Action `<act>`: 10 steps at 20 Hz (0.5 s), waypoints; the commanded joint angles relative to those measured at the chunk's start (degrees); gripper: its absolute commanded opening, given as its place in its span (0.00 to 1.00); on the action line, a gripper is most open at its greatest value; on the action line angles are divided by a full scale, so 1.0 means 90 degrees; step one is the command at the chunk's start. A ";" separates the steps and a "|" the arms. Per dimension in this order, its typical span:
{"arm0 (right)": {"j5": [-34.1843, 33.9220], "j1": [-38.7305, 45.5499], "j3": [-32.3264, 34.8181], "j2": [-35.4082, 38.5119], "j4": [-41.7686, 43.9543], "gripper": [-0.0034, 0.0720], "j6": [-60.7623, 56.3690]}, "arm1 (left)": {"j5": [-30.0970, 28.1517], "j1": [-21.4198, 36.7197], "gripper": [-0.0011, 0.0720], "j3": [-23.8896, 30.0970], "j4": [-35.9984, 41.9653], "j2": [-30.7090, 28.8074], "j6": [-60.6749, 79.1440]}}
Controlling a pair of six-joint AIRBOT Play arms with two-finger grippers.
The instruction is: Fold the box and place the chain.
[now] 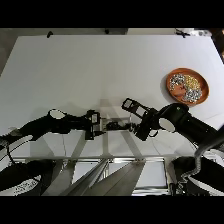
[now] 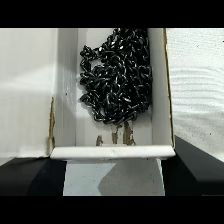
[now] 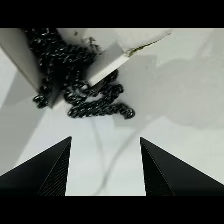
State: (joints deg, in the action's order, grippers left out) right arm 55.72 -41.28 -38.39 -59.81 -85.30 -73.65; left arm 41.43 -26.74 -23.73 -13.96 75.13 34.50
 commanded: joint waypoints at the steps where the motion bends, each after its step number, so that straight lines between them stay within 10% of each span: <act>1: -0.0391 0.0117 0.0114 -0.0413 0.0051 0.69 -0.0177 | 0.0002 0.0002 0.17 -0.0005 0.0000 0.0005 0.0000; 10: -0.0884 0.0114 0.0114 -0.0935 0.0561 0.69 -0.0517 | 0.0000 0.0005 0.17 -0.0005 0.0000 0.0005 0.0000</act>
State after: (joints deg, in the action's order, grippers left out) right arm 49.87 -40.27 -37.36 -67.51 -81.67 -77.60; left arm 41.43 -26.74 -23.73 -13.93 75.13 34.48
